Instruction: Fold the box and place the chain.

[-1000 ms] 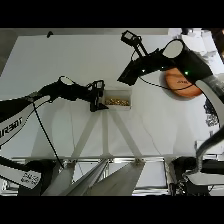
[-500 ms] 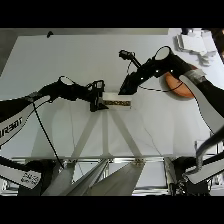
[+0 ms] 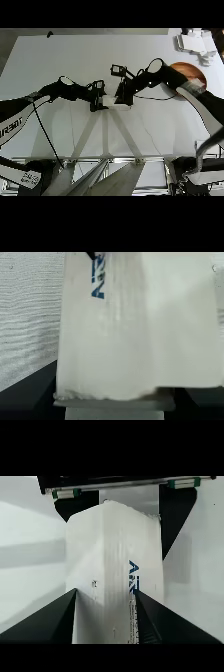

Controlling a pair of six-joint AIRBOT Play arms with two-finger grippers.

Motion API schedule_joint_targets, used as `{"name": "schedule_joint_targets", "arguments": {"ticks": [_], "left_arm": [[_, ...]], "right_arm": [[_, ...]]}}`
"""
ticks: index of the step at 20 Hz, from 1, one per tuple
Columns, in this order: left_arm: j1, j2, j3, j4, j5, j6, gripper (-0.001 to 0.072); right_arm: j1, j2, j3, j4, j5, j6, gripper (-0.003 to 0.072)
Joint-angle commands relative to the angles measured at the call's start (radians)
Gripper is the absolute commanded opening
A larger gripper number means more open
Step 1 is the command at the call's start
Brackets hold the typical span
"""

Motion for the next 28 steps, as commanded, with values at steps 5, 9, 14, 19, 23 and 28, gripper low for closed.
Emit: {"name": "schedule_joint_targets", "arguments": {"ticks": [5, 9, 14, 19, 23, 28], "left_arm": [[0.000, 0.001, 0.000, 0.000, 0.000, 0.000, 0.0217], [0.000, 0.001, 0.000, 0.000, 0.000, 0.000, 0.0217], [0.000, 0.001, 0.000, 0.000, 0.000, 0.000, 0.0217], [0.000, 0.001, 0.000, 0.000, 0.000, 0.000, 0.0217], [0.000, 0.001, 0.000, 0.000, 0.000, 0.000, 0.0217], [0.000, 0.001, 0.000, 0.000, 0.000, 0.000, 0.0217]], "right_arm": [[0.055, 0.110, -0.150, -0.073, -0.284, -0.065, 0.0283], [0.055, 0.160, -0.150, -0.073, -0.327, -0.066, 0.0280], [0.059, 0.176, -0.172, -0.072, -0.333, -0.065, 0.0280], [0.077, 0.174, -0.271, -0.071, -0.382, -0.065, 0.0280], [0.083, 0.176, -0.285, -0.065, -0.375, -0.065, 0.0495], [0.083, 0.204, -0.285, -0.064, -0.372, -0.047, 0.0561]]}}
